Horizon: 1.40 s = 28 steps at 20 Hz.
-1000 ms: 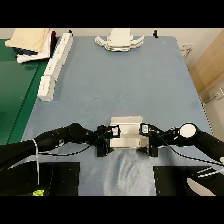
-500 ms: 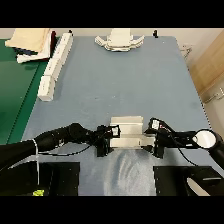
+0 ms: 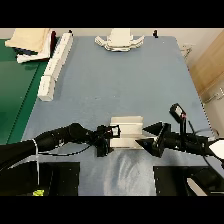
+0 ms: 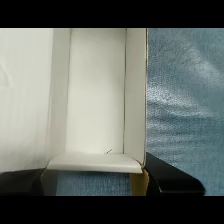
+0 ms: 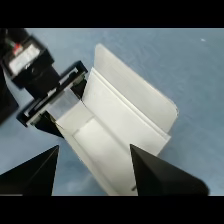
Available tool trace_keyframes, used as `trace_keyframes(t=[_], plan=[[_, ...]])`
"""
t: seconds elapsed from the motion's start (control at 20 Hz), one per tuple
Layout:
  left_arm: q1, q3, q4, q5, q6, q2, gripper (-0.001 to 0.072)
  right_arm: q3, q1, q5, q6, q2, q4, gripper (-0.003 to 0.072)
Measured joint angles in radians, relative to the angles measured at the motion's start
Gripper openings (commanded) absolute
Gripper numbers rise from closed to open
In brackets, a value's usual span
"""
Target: Fold the box.
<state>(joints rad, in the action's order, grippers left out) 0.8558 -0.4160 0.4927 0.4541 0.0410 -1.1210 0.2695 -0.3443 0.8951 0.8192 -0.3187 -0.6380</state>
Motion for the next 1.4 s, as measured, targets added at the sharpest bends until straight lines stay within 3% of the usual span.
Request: trace_keyframes(t=[0.05,0.3,0.35,0.4,0.45,0.7,1.1,1.4], plan=[[0.000,0.000,0.000,0.000,0.000,0.000,0.0456,0.000,-0.001,-0.003,0.095,-0.020,0.039,0.0528],[0.000,0.000,0.000,0.000,0.000,0.000,0.0456,0.002,-0.009,-0.002,0.320,-0.166,0.196,0.0490],[0.000,0.000,0.000,0.000,0.000,0.000,0.0456,0.004,-0.009,-0.002,0.339,-0.200,0.228,0.0419],[0.000,0.000,0.000,0.000,0.000,0.000,0.0456,0.008,-0.010,-0.003,0.354,-0.237,0.249,0.0270],[0.000,0.000,0.000,0.000,0.000,0.000,0.0456,0.015,-0.010,-0.007,0.362,-0.271,0.265,0.0195],[0.000,0.000,0.000,0.000,0.000,0.000,0.0456,0.106,-0.010,-0.019,0.330,-0.463,0.297,0.0195],[0.000,0.000,0.000,0.000,-0.001,0.000,0.0456,0.282,-0.010,-0.033,0.279,-0.814,0.214,0.0195],[0.000,0.000,0.000,0.000,-0.001,0.000,0.0456,0.304,-0.012,-0.021,0.247,-0.930,0.194,0.0195]])
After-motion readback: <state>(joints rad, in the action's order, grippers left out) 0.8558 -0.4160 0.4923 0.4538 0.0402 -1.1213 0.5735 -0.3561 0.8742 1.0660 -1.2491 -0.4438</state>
